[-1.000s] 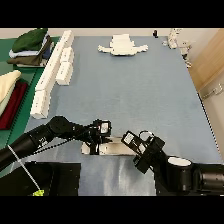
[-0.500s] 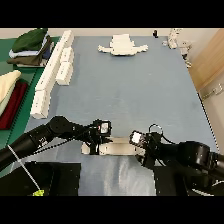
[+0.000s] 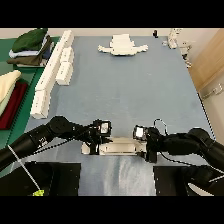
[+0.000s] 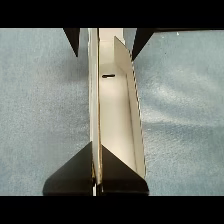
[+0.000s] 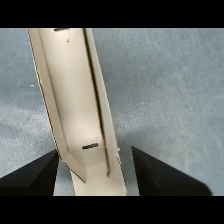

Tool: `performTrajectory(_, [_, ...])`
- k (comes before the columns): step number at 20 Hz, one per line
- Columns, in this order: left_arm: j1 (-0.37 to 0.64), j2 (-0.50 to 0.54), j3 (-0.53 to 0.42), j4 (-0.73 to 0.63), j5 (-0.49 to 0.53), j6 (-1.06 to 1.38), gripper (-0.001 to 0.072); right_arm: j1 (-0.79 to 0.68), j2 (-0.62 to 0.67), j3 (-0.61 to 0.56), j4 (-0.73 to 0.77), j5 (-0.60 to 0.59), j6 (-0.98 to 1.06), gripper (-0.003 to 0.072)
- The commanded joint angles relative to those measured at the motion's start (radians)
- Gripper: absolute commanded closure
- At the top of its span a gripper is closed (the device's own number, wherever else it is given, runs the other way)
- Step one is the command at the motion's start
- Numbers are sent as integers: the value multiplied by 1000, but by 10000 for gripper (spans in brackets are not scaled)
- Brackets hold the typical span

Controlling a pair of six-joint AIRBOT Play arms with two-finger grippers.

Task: Fold the box.

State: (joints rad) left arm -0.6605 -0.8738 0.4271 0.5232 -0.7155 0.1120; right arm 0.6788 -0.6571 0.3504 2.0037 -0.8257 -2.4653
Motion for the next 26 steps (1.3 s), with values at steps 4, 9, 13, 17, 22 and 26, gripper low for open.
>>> performTrajectory(4, [0,0,1,0,0,0,698,-37,-26,2,98,-21,-64,-30])
performTrajectory(9, [0,0,1,0,0,0,698,-38,-36,0,100,6,-134,-28])
performTrajectory(13, [0,0,1,0,0,0,698,-55,-79,-1,167,8,-294,-28])
performTrajectory(17, [0,0,1,0,0,0,697,-139,-141,-1,269,-109,-477,-28])
performTrajectory(22, [0,0,1,0,0,0,698,-156,-171,-1,279,-133,-482,-27])
performTrajectory(26, [0,0,1,0,0,0,698,-156,-171,0,278,-87,-482,-25])
